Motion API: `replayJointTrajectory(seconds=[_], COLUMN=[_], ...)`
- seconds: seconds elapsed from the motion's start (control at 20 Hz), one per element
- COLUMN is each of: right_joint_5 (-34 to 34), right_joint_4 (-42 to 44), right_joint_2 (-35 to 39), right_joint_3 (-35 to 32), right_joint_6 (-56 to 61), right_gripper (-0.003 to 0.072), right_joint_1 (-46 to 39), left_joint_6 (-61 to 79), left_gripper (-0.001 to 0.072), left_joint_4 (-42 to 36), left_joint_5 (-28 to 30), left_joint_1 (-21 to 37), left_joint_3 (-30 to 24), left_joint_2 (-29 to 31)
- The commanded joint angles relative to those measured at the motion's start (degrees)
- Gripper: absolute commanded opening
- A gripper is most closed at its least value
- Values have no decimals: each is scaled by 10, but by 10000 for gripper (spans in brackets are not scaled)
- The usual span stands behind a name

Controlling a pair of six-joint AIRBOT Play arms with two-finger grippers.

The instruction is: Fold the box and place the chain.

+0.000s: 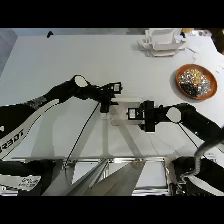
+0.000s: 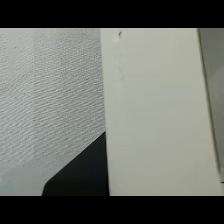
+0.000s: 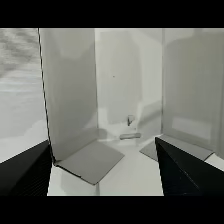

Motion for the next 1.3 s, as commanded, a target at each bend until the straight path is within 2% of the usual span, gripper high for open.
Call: replayJointTrajectory(seconds=[0.0, 0.25, 0.55, 0.85, 1.1, 1.25], right_joint_5=[2, 24, 1, 3, 62, 68], right_joint_4=[1, 35, 41, 151, 247, 281], right_joint_2=[-4, -4, -6, -32, -70, -101], right_joint_3=[11, 37, 41, 41, 41, 41], right_joint_6=[4, 9, -7, -137, -226, -252], right_gripper=[682, 682, 683, 682, 682, 681], right_joint_1=[-16, -64, -82, -116, -165, -184], left_joint_6=[0, 0, 0, 0, 0, 0], left_gripper=[12, 12, 12, 12, 12, 12], left_joint_4=[0, 0, 0, 0, 0, 0], left_joint_5=[0, 0, 0, 0, 0, 0], left_joint_1=[0, 0, 0, 0, 0, 0], left_joint_3=[0, 0, 0, 0, 0, 0], left_joint_2=[0, 0, 0, 0, 0, 0])
